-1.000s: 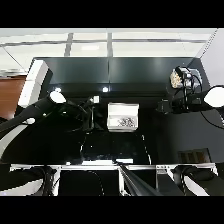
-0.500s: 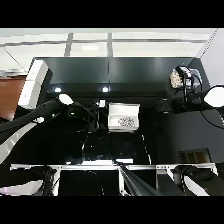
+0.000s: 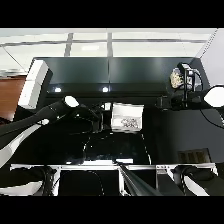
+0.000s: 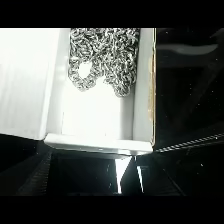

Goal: Fold the box and place the chain.

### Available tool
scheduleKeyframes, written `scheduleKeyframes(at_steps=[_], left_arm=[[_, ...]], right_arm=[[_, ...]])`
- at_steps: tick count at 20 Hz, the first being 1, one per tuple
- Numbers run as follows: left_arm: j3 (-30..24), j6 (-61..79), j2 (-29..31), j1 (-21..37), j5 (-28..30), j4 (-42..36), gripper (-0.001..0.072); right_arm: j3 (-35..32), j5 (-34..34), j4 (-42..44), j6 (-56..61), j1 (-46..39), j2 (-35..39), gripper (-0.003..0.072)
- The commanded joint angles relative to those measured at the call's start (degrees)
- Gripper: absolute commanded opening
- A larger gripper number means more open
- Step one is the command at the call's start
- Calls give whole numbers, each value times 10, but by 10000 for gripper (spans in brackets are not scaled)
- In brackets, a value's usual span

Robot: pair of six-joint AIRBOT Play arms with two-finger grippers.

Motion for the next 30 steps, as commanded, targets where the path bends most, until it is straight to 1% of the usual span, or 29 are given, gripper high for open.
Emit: scheduleKeyframes(at_steps=[1,6,8,9,10,11,12,13,14,15,17,18,19,20,21,22,23,25,26,27,28,30], left_arm=[[7,-3,-5,-3,6,0,713],[23,0,-16,-13,2,7,713],[22,-1,-16,-17,-18,24,702],[22,-10,-16,-22,-17,31,648],[22,-24,-16,-25,-12,30,539],[23,-34,-16,-28,-9,30,458],[23,-36,-16,-32,-9,30,421],[23,-36,-16,-34,-8,30,415],[23,-36,-16,-36,-7,30,415],[22,-36,-16,-38,-3,31,415],[22,-36,-16,-38,5,30,415],[22,-36,-16,-38,6,30,415],[22,-36,-16,-38,6,30,414],[22,-36,-16,-38,6,30,415],[22,-36,-16,-38,8,30,416],[22,-36,-16,-38,9,30,416],[22,-36,-16,-38,9,30,416],[22,-36,-16,-38,9,30,416],[22,-36,-16,-38,8,30,416],[22,-36,-16,-38,8,30,416],[22,-36,-16,-38,8,30,416],[22,-40,-16,-39,8,30,416]], right_arm=[[0,-5,1,0,0,0,376],[0,-5,1,0,0,0,376],[0,-5,1,0,0,0,376],[0,-7,1,0,0,-1,376],[0,-11,1,0,0,-1,376],[0,-17,1,0,0,-3,376],[0,-27,1,0,0,-7,376],[0,-43,1,0,2,-13,378],[0,-70,10,3,7,-22,447],[0,-103,35,-1,10,-34,720],[0,-169,106,-33,10,-72,715],[0,-189,146,-64,10,-97,710],[0,-181,200,-125,10,-125,709],[1,-144,256,-209,10,-146,709],[1,-84,304,-315,11,-158,710],[1,-32,311,-402,13,-159,709],[1,-7,301,-465,13,-155,710],[1,-2,254,-566,12,-143,710],[1,0,245,-617,12,-136,710],[2,4,242,-633,12,-130,710],[3,23,243,-633,12,-126,710],[3,88,219,-634,18,-125,709]])
